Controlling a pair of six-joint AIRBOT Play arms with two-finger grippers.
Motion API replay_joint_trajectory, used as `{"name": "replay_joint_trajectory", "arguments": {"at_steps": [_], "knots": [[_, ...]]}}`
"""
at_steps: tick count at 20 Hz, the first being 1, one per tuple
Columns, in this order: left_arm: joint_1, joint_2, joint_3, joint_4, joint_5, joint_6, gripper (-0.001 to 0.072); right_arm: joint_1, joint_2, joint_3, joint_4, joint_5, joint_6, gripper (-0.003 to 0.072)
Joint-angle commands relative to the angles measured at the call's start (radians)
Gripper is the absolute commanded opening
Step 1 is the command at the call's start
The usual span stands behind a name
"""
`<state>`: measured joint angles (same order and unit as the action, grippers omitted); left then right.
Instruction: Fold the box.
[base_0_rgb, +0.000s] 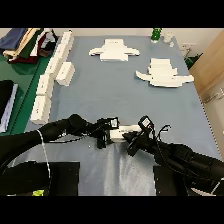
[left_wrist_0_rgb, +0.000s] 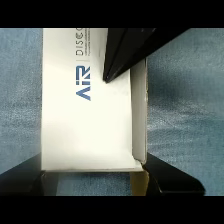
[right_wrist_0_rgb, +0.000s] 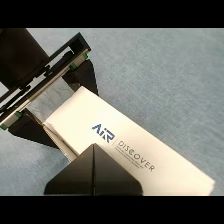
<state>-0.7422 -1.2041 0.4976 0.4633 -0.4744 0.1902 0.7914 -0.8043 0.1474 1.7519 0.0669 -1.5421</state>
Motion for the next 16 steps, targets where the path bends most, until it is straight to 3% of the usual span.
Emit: {"name": "replay_joint_trajectory", "arguments": {"at_steps": [1,9,16], "knots": [[0.000,0.001,0.000,0.001,0.001,0.001,0.0422,0.000,-0.003,-0.002,0.003,-0.029,0.001,0.0003],[0.000,0.001,0.000,0.001,0.001,0.001,0.0423,0.000,0.006,0.001,0.003,-0.023,0.000,0.0003],[0.000,0.001,0.000,0.001,0.001,0.001,0.0422,-0.008,0.143,0.016,0.003,-0.043,0.000,0.0003]]}}
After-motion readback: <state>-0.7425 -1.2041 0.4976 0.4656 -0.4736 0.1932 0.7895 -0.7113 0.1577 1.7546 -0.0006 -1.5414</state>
